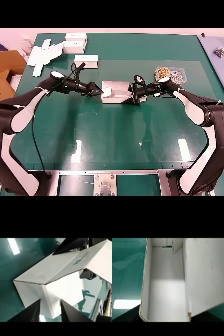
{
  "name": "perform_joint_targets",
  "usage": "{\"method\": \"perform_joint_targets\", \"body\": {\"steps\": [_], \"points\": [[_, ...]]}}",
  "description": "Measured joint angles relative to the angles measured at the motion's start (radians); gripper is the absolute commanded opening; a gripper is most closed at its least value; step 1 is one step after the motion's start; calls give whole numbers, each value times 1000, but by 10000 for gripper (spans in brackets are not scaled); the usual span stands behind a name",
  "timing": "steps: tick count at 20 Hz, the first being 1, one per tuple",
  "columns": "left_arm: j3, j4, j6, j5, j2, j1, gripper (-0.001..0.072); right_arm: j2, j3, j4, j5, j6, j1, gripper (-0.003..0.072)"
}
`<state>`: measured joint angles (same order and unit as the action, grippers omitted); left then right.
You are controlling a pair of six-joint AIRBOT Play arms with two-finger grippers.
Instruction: Fold the box and place the chain.
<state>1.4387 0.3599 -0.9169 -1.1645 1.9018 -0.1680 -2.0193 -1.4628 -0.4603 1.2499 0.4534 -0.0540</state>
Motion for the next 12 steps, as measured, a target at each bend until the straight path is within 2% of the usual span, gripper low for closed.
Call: {"method": "perform_joint_targets", "body": {"steps": [6, 12], "points": [[21, 13, -37, -3, -1, -7, 309, 0, 0, 0, 0, 0, 0, 481], [82, 151, -131, 20, -2, -53, 309, 0, 0, -1, 0, 0, 0, 481]]}}
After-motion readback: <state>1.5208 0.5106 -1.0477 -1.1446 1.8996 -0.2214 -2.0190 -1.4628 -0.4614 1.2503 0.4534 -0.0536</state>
